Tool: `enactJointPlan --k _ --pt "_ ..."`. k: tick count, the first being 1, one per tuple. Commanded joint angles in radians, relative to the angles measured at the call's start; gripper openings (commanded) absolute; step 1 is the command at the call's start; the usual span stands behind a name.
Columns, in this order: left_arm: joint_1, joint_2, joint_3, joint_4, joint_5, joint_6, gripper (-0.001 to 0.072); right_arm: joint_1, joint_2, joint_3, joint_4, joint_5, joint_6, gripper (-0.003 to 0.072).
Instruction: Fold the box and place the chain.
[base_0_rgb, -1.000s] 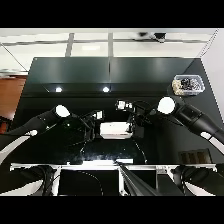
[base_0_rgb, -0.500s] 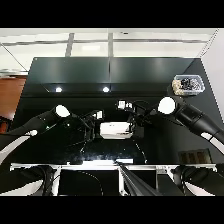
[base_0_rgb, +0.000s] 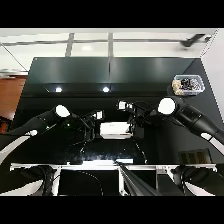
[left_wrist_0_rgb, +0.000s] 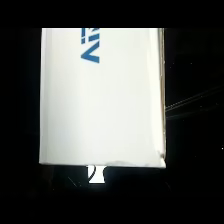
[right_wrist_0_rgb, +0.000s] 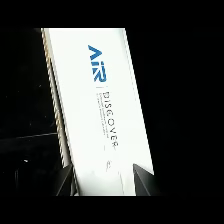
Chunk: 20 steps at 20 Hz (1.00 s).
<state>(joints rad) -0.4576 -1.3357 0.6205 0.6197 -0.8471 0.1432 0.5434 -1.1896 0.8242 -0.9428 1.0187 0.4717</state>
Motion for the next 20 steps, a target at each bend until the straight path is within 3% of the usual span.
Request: enactJointPlan --k 1,18,19,20 --pt "0.0 -0.001 0.0 0.0 0.0 -0.001 0.0411 0.002 -0.002 -0.012 -0.004 0.006 0.016 0.0404" --pt "0.0 -0.001 0.0 0.0 0.0 -0.001 0.0411 0.0 -0.001 -0.02 -0.003 -0.01 0.081 0.0407" --pt "0.0 -0.001 0.0 0.0 0.0 -0.001 0.0411 -0.002 0.005 -0.018 -0.003 -0.011 0.113 0.0433" --pt "0.0 -0.001 0.0 0.0 0.0 -0.001 0.0411 -0.002 0.019 -0.018 -0.003 -0.014 0.137 0.0517"
